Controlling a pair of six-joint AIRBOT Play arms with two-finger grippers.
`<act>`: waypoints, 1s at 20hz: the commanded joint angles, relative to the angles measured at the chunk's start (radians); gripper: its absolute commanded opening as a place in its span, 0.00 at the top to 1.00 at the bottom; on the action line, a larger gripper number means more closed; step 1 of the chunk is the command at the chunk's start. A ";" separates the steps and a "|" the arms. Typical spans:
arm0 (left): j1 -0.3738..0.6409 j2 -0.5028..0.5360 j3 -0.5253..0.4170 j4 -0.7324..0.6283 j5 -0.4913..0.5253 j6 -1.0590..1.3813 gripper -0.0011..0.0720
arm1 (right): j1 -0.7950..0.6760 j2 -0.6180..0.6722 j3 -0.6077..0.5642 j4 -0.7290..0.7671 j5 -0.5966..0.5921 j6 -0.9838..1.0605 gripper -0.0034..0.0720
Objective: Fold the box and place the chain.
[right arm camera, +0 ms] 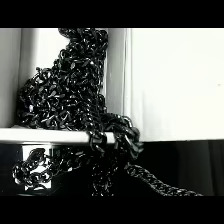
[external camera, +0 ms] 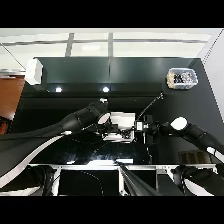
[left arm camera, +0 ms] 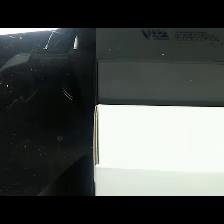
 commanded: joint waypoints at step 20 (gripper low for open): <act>0.000 0.000 0.000 -0.002 0.000 0.000 0.94 | -0.153 0.496 0.390 0.216 0.364 0.837 0.90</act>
